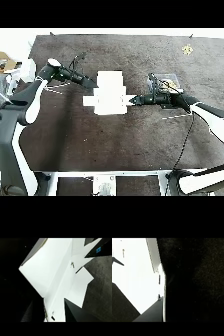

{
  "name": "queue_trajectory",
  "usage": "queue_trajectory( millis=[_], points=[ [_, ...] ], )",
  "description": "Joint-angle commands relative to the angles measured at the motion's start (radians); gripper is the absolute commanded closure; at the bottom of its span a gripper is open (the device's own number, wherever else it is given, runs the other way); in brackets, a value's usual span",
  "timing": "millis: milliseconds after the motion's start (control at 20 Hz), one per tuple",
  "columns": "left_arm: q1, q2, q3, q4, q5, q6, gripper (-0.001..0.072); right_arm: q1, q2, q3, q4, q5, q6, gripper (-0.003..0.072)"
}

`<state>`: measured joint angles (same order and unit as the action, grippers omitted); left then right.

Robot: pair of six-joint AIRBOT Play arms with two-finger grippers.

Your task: Fold the box and place the chain.

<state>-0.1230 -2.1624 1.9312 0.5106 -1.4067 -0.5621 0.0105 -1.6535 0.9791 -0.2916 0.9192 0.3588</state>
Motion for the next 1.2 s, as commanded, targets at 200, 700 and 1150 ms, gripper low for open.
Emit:
queue_trajectory(
  millis=[200,700,1150],
  points=[
    [-0.027,-0.068,0.051,-0.045,-0.04,-0.002,0.029,0.002,-0.001,0.001,0.0,0.0,-0.001,0.0685],
    [-0.064,-0.075,0.052,-0.031,-0.05,0.063,0.0293,0.003,-0.001,0.001,0.0,0.0,-0.001,0.0685],
    [-0.048,-0.075,0.052,-0.027,-0.082,0.075,0.0574,0.003,-0.001,0.001,-0.003,0.0,-0.001,0.0685]
  ],
)
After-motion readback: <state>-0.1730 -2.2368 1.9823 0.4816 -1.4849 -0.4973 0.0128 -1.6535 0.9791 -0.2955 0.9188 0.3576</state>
